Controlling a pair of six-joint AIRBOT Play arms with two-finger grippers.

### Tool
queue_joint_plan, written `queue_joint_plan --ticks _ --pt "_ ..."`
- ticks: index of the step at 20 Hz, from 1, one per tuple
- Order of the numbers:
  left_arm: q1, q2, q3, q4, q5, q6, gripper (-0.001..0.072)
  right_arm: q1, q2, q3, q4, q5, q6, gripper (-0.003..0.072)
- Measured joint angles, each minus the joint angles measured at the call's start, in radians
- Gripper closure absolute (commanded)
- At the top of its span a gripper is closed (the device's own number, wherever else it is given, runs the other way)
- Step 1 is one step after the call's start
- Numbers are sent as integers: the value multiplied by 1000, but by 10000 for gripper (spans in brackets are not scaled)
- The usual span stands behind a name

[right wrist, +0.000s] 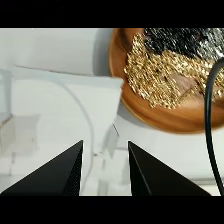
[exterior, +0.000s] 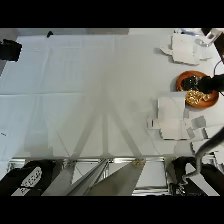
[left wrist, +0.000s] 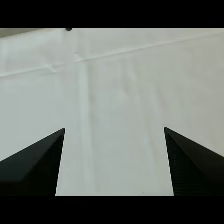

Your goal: Fold the box and place the chain.

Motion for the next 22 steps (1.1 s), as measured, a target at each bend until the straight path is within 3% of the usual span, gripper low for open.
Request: queue_joint_plan --ticks 6,8,9,20,22 --pt "0 0 0 0 0 0 14 -93 -23 7 -171 173 -16 343" --pt "0 0 0 0 0 0 14 -156 -46 8 -160 209 -42 240" --pt "0 0 0 0 0 0 14 -187 -63 8 -142 223 -59 223" --pt "0 0 0 0 0 0 14 -278 -294 8 -66 252 -177 227" --pt "0 0 0 0 0 0 14 -280 -335 8 -71 252 -182 281"
